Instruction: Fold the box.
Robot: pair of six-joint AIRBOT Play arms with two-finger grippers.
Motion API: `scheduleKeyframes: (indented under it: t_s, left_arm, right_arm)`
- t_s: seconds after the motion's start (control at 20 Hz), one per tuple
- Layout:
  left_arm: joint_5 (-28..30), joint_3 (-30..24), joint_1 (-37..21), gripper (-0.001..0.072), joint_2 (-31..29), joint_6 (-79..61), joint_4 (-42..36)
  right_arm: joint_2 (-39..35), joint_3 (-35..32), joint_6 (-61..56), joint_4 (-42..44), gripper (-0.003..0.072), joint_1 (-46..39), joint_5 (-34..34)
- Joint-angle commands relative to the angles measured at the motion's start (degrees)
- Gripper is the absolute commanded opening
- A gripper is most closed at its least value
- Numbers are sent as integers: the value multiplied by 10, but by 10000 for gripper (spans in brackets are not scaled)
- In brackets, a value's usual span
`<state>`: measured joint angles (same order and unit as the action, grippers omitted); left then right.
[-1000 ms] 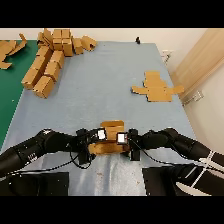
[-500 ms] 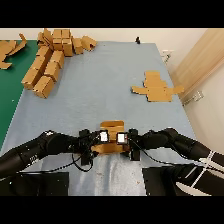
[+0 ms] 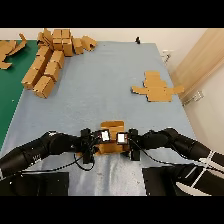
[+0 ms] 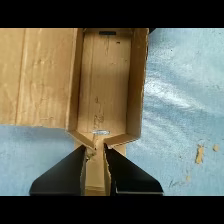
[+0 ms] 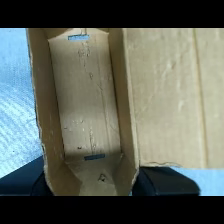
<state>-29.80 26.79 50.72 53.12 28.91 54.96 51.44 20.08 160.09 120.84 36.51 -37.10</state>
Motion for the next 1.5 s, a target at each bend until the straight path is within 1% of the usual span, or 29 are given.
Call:
scheduleKeyframes:
  t_s: [0.0, 0.05, 0.1, 0.25, 0.5, 0.7, 0.8, 0.95, 1.05, 1.15, 1.2, 1.25, 1.3, 1.35, 1.4, 1.45]
  left_arm:
    - [25, 1, 0, 163, 7, 0, -21]
    - [35, 1, 0, 37, 8, 0, -30]
    - [40, 1, 0, 15, 8, -1, -32]
    - [39, 1, 2, 15, 8, -1, -38]
    - [38, 0, 24, 15, 12, -10, -28]
    - [2, 1, -19, 15, 10, 49, 45]
    - [-13, 1, -39, 14, 4, 52, 60]
    - [-17, 1, -58, 14, -6, 52, 81]
    - [-24, 1, -54, 15, -7, 47, 78]
    - [-32, 1, -28, 16, -7, 1, 79]
    - [-32, 1, -14, 39, -7, -24, 79]
    - [-32, 1, 0, 300, -7, -40, 79]
    - [-30, 1, 6, 418, -7, -40, 79]
    - [-27, 1, 7, 291, -7, -38, 78]
    - [-27, 1, 7, 204, -7, -38, 78]
    - [-27, 1, 7, 205, -7, -38, 78]
  right_arm:
    - [0, 0, 0, 0, 600, 0, 0]
    - [0, 0, 0, 0, 601, 0, 0]
    - [0, 0, 0, 0, 600, 0, 0]
    - [0, 0, 0, 0, 601, 0, 0]
    - [0, 0, 0, 0, 600, 0, 0]
    - [0, 0, 0, 0, 601, 0, 0]
    - [0, 0, 0, 0, 601, 0, 0]
    - [0, 0, 0, 0, 601, 0, 0]
    - [0, 0, 0, 0, 600, 0, 0]
    - [0, 0, 0, 0, 601, 0, 0]
    - [0, 0, 0, 0, 600, 0, 0]
    - [0, 0, 0, 0, 600, 0, 0]
    - [0, 0, 0, 0, 600, 0, 0]
    - [0, 0, 0, 0, 600, 0, 0]
    - [0, 0, 0, 0, 601, 0, 0]
    - [0, 0, 0, 0, 601, 0, 0]
